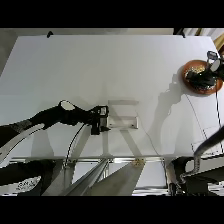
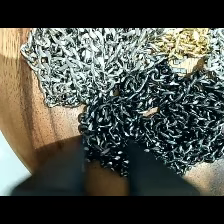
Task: Fold the box and place the chain.
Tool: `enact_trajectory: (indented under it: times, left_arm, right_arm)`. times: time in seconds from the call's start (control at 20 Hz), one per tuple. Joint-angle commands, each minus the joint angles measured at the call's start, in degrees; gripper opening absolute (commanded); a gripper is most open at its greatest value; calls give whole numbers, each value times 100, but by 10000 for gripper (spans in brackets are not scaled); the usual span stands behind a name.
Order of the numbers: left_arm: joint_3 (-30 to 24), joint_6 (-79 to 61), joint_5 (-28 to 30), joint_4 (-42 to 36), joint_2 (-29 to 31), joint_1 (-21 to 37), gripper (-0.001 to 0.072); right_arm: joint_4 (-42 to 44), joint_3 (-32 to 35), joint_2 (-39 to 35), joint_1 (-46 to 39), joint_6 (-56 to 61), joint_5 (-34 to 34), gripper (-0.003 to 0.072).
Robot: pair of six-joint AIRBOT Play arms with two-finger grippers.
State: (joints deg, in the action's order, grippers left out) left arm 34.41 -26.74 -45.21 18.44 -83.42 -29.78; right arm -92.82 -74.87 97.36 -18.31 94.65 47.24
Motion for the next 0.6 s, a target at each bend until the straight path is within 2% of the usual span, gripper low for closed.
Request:
enact_trajectory:
  times: [0.0, 0.1, 0.2, 0.35, 0.55]
  left_arm:
    - [0, -2, 0, 2, 4, 4, 140]
    - [0, -2, 0, 2, 4, 4, 140]
    - [0, -2, 0, 2, 4, 4, 140]
    - [0, -2, 0, 2, 4, 4, 140]
    - [0, -2, 0, 2, 4, 4, 140]
  right_arm:
    - [7, -4, 4, -2, -13, 28, 104]
    - [7, -4, 4, -2, -24, 33, 23]
    - [9, -4, -2, -2, -33, 68, 19]
    - [4, -4, -227, 46, -887, 356, 17]
    - [7, -4, -1049, 68, -1290, 728, 18]
